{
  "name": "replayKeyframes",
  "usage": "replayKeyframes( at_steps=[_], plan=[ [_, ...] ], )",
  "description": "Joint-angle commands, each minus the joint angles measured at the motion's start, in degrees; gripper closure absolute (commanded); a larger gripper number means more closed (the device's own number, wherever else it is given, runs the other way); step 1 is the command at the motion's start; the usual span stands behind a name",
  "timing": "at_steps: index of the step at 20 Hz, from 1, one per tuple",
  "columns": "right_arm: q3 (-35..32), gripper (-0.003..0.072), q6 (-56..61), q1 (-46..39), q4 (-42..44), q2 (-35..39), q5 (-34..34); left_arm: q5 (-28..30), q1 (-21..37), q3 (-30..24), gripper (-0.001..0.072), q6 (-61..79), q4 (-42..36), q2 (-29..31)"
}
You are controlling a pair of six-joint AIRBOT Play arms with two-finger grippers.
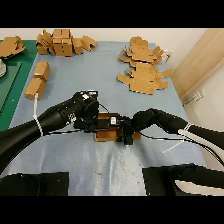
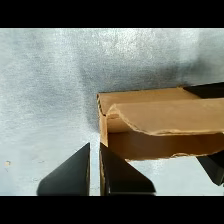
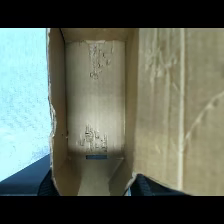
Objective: Fold the box.
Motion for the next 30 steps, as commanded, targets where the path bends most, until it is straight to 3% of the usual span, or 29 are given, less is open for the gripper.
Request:
replayKeyframes(
  at_steps=[1, 6, 8, 10, 12, 14, 16, 18, 21, 24, 26, 28, 30],
  plan=[
    [0.0, 0.0244, 0.0, 0.0, 0.0, 0.0, 0.0, -0.1, 0.0, 0.0, 0.0699, 1.5, 0.0, 0.2],
    [0.0, 0.0244, 0.0, 0.0, 0.0, 0.0, 0.0, -6.1, 0.1, -0.2, 0.0700, 6.8, 2.0, 0.5],
    [0.0, 0.0244, 0.0, 0.0, 0.0, 0.0, 0.0, -4.4, 0.9, -2.2, 0.0700, 10.9, 2.2, 2.8],
    [0.0, 0.0244, 0.0, 0.0, 0.0, 0.0, 0.0, -2.2, 4.8, -5.9, 0.0701, 15.4, 2.1, 6.0],
    [0.0, 0.0244, 0.0, 0.0, 0.0, 0.0, 0.0, 0.6, 13.0, -10.3, 0.0701, 26.9, 0.3, 8.0],
    [0.0, 0.0244, 0.0, 0.0, 0.0, 0.0, 0.0, 6.6, 22.9, -13.1, 0.0701, 46.8, -10.5, 7.3],
    [0.0, 0.0244, 0.0, 0.0, 0.0, 0.0, 0.0, 13.6, 32.3, -13.9, 0.0699, 74.3, -29.6, 4.1],
    [0.0, 0.0244, 0.0, 0.0, 0.0, 0.0, 0.0, 15.2, 37.0, -13.5, 0.0700, 101.4, -44.4, 0.5],
    [0.0, 0.0244, 0.0, 0.0, 0.0, 0.0, 0.0, 15.6, 37.5, -11.3, 0.0700, 116.3, -54.1, -5.2],
    [0.0, 0.0244, 0.0, 0.0, 0.0, 0.0, 0.0, 18.2, 34.1, -11.1, 0.0700, 127.6, -54.7, -6.3],
    [0.0, 0.0244, 0.0, 0.0, 0.0, 0.0, 0.0, 15.9, 32.5, -11.6, 0.0701, 132.6, -54.9, -5.6],
    [0.0, 0.0244, 0.0, 0.0, 0.0, 0.0, 0.0, 16.3, 32.2, -15.3, 0.0703, 136.3, -54.8, -3.9],
    [0.0, 0.0243, 0.0, 0.0, 0.0, 0.0, 0.0, 20.4, 32.2, -20.8, 0.0703, 139.7, -54.7, -1.6]
  ],
)
